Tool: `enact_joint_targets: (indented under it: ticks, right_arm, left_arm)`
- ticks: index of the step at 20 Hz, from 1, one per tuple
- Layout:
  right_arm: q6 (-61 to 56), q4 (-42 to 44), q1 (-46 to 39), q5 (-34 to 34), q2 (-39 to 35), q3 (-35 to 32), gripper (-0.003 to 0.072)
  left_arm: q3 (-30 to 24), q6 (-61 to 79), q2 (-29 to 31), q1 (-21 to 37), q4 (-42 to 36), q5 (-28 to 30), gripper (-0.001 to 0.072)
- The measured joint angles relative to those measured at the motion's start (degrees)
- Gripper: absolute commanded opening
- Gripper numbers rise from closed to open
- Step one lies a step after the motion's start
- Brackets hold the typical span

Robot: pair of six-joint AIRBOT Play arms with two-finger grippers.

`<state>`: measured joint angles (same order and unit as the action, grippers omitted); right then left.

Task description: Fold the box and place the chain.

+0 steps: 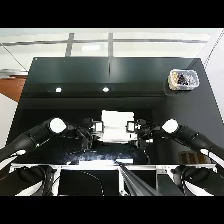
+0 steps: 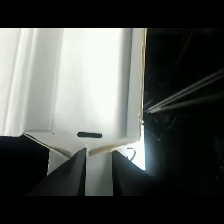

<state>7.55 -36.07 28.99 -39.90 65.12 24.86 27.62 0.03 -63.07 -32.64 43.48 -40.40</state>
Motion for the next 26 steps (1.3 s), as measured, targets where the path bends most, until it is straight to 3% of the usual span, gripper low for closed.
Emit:
enact_joint_targets:
  ticks: [8,10,17,26]
  right_arm:
    - [0.0,0.0,0.0,0.1,0.0,0.0,0.0532]
    - [0.0,0.0,0.0,0.1,0.0,0.0,0.0532]
    - [0.0,0.0,0.0,0.3,0.0,0.0,0.0532]
    - [0.0,0.0,0.0,0.9,0.0,0.0,0.0532]
  left_arm:
    - [0.4,-4.6,1.2,1.2,5.7,-0.4,0.0253]
    - [0.4,-4.8,1.2,1.3,4.6,0.9,0.028]
    - [0.4,-3.4,1.1,-0.7,-0.4,4.9,0.0274]
    - [0.5,-2.8,-0.5,-1.9,-2.9,4.0,0.0275]
